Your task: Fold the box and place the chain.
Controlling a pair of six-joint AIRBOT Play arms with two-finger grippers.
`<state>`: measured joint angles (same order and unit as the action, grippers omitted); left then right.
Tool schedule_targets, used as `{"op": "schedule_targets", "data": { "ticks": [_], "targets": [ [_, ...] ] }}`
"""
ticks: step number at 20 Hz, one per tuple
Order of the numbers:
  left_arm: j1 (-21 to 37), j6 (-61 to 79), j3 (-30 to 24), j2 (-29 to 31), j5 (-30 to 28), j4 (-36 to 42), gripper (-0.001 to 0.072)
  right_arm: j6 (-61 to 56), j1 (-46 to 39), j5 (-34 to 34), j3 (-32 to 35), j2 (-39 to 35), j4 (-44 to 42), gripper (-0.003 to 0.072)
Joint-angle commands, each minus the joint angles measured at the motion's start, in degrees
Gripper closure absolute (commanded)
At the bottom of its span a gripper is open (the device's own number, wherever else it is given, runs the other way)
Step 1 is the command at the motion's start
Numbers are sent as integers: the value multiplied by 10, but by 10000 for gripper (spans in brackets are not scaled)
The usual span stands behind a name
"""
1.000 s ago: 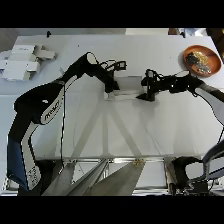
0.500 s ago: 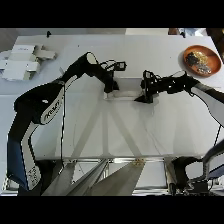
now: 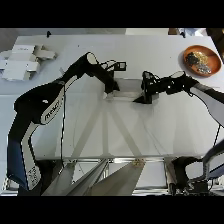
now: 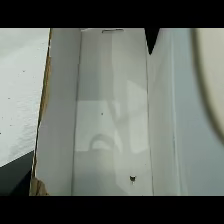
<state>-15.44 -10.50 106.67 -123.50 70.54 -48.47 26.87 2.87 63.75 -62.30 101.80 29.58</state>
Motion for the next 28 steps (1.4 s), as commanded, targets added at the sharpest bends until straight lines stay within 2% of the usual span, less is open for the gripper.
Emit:
{"op": "schedule_targets", "data": {
  "ticks": [1,6,17,28],
  "targets": [
    [0,0,0,0,0,0,693,-35,-2,-7,0,0,9,-6],
    [0,0,0,0,0,0,693,-60,-14,29,0,2,42,-6],
    [0,0,0,0,0,0,693,-52,-28,28,0,2,42,-6],
    [0,0,0,0,0,0,693,-41,-12,12,0,2,5,-6]
  ]
}}
